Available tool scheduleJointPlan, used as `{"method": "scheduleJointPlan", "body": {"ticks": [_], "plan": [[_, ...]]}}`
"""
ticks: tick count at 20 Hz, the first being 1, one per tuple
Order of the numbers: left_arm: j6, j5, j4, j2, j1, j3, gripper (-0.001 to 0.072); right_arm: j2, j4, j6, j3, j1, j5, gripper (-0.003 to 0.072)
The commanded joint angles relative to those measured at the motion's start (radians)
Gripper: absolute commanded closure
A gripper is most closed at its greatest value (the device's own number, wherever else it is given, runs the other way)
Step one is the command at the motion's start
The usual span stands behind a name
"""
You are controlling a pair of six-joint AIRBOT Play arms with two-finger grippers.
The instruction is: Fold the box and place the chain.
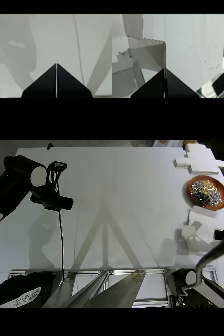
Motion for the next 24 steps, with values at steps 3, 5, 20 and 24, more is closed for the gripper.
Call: {"method": "scheduleJointPlan", "body": {"ticks": [3,5,20,24], "plan": [[0.000,0.000,0.000,0.000,0.000,0.000,0.0700,0.201,0.238,-0.088,0.000,0.240,0.010,0.0668],[0.000,0.000,0.000,0.000,0.000,0.000,0.0700,0.277,0.457,-0.121,-0.004,0.343,0.031,0.0668],[0.027,0.144,0.000,0.000,0.000,-0.001,0.0695,0.406,0.687,0.226,-0.216,1.099,-0.217,0.0668],[0.372,0.174,-0.187,-0.022,0.042,-0.002,0.0312,0.406,0.688,0.229,-0.216,1.103,-0.190,0.0668]]}}
